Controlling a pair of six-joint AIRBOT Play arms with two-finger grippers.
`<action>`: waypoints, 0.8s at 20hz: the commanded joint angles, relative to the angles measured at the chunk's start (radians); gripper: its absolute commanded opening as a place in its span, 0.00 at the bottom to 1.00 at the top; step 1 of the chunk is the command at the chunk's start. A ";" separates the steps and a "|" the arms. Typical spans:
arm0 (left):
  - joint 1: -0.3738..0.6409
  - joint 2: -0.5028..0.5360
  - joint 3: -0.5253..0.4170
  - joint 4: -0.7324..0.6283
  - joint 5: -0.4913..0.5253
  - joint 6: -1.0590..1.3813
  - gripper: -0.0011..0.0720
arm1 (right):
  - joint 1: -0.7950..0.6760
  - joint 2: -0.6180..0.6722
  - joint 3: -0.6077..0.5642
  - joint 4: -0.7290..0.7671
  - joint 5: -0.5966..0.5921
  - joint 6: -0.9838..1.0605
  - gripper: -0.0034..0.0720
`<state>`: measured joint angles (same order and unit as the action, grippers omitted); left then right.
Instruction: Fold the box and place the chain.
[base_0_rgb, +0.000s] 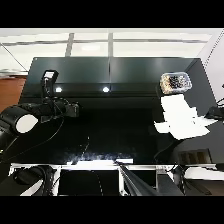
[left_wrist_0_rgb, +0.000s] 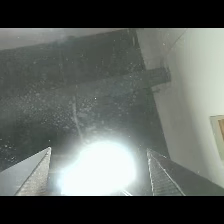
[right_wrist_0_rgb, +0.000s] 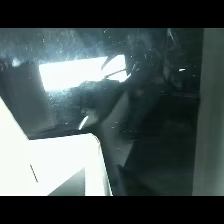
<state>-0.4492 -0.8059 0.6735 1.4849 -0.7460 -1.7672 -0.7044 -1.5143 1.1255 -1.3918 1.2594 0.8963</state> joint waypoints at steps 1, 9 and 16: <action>0.001 0.000 -0.001 -0.006 -0.022 0.001 0.98 | 0.006 -0.015 0.007 -0.008 0.066 -0.025 0.14; 0.001 0.000 0.000 -0.005 -0.024 0.002 0.98 | 0.032 0.000 0.005 0.294 0.341 -0.038 0.08; 0.003 -0.001 -0.001 -0.036 -0.139 0.006 0.98 | 0.249 0.197 -0.265 0.558 0.204 0.009 0.08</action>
<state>-0.4480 -0.8059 0.6735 1.4612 -0.8185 -1.7653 -0.5465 -1.4021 0.9798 -0.9691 1.5402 0.8757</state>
